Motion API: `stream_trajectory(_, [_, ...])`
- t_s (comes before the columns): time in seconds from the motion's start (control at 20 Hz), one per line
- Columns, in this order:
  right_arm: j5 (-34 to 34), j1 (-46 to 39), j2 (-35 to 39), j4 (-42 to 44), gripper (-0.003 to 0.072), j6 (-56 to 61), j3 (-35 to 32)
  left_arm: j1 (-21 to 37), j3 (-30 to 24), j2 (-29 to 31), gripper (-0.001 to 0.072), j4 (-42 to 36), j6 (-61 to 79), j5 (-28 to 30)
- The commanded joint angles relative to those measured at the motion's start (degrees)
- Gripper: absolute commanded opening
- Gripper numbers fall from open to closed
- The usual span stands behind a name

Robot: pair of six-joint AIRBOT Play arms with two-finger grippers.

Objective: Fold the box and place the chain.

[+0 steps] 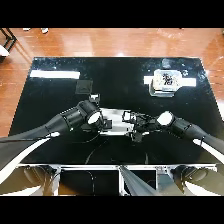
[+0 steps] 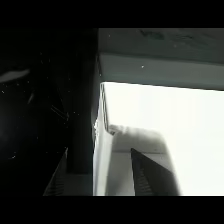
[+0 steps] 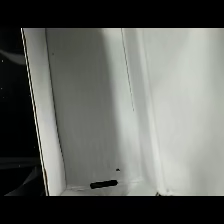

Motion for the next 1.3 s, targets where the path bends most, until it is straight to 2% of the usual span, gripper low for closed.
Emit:
stream_trajectory(0.0, [0.1,0.0,0.0,-0.1,0.0296,-0.1,0.0,0.0,0.2,-0.6,0.0518,0.4,0.0,3.0])
stream_trajectory(0.1, [0.1,0.0,0.0,-0.1,0.0296,-0.1,0.0,0.0,0.2,-1.6,0.0481,0.4,0.3,3.0])
stream_trajectory(0.3, [0.1,0.0,0.0,-0.1,0.0295,-0.1,0.0,0.0,1.0,-2.6,0.0454,1.5,0.6,3.2])
stream_trajectory(0.85, [0.1,0.0,0.0,-0.1,0.0295,-0.1,0.0,0.2,2.6,-3.9,0.0447,1.9,1.8,1.2])
stream_trajectory(1.0, [0.1,0.0,0.0,-0.1,0.0296,-0.1,0.0,0.2,2.6,-3.9,0.0352,1.9,1.8,1.1])
stream_trajectory(1.1, [0.1,0.0,0.0,-0.1,0.0295,-0.1,0.0,0.2,2.6,-3.9,0.0338,1.9,1.8,1.1])
stream_trajectory(1.2, [0.1,0.0,0.0,-0.1,0.0295,-0.1,0.0,0.2,2.6,-3.9,0.0143,1.8,1.8,1.2])
stream_trajectory(1.25, [0.1,0.0,0.0,-0.1,0.0296,-0.1,0.0,0.2,2.6,-3.9,0.0117,1.7,1.8,1.2])
